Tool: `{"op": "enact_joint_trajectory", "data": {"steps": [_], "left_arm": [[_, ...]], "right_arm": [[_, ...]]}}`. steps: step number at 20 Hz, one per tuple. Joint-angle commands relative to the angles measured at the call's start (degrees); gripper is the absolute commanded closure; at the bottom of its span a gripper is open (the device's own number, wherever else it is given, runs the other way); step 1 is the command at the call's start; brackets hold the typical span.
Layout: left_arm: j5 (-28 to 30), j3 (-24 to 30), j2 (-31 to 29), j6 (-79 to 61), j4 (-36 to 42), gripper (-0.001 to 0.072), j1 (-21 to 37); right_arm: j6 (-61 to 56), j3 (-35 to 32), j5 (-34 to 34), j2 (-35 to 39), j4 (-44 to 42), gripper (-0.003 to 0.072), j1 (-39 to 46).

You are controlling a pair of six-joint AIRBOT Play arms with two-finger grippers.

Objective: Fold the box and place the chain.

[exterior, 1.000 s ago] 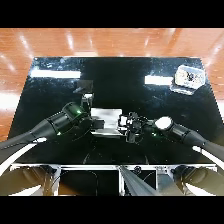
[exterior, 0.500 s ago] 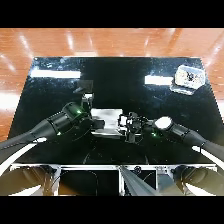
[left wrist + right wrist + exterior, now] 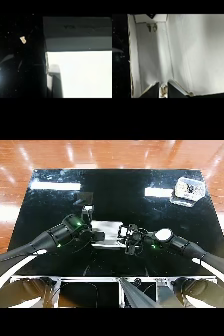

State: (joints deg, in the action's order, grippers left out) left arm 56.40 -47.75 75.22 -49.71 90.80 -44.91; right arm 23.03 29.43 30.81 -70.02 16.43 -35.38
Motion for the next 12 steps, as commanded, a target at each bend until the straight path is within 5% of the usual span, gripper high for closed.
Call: {"op": "enact_joint_trajectory", "data": {"steps": [1,4,12], "left_arm": [[0.1,0.0,0.0,0.0,-0.1,0.0689,0.0],[0.4,0.0,0.0,0.0,-0.1,0.0689,0.0],[0.3,0.0,0.0,0.0,0.3,0.0689,-0.2]], "right_arm": [[-0.6,0.0,-0.3,0.0,0.1,0.0556,0.1],[-16.9,0.0,1.3,0.1,2.7,0.0557,3.0],[-33.9,0.0,22.0,2.2,14.9,0.0558,19.0]]}}
